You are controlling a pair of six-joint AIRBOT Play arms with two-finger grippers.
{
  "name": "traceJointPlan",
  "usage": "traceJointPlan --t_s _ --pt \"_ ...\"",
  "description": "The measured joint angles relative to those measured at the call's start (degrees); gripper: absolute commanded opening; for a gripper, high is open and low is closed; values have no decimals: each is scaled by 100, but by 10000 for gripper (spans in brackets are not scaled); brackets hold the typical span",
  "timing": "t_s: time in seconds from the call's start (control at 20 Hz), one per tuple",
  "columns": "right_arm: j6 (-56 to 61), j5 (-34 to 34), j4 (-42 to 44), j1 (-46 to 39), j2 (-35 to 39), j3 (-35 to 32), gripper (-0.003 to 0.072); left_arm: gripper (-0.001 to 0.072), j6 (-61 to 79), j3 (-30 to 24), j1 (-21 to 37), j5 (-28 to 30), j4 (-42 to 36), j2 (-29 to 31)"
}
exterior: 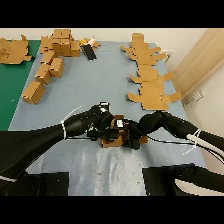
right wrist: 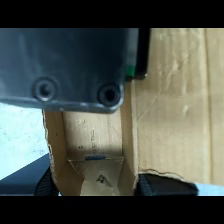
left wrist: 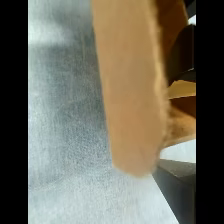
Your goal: Fold the box.
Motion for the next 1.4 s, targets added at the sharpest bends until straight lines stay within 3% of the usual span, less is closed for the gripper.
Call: traceJointPlan --t_s 0.2,0.25,0.35,0.4,0.45,0.5,0.95,1.0,1.05,1.1,1.4 --pt "-2 0 -9 0 0 2 504 546 0 72 -50 -81 28 -92" --pt "-2 0 -11 0 0 0 505 458 0 79 -63 -74 24 -109" --pt "-2 0 -11 0 0 0 505 163 -2 92 -85 -13 26 -149" --pt "0 -2 -11 0 0 0 504 121 -15 92 -90 -76 72 -168" --pt "2 -7 -11 -2 0 0 505 30 -26 94 -92 -79 79 -181" --pt "24 -15 -11 -2 0 0 504 11 -50 94 -96 -83 74 -199" --pt "2 -13 -13 -4 2 -2 504 14 -9 94 -103 -17 -44 -234" --pt "2 -13 -13 -4 2 -2 504 196 -4 94 -103 -17 -57 -234" --pt "-2 -11 -13 -4 2 -2 504 463 22 94 -105 63 -74 -243" --pt "-4 -9 -13 -2 2 0 505 496 24 92 -109 243 -184 -251" --pt "-15 0 -13 -2 2 0 504 496 -22 127 -96 155 -190 -199"
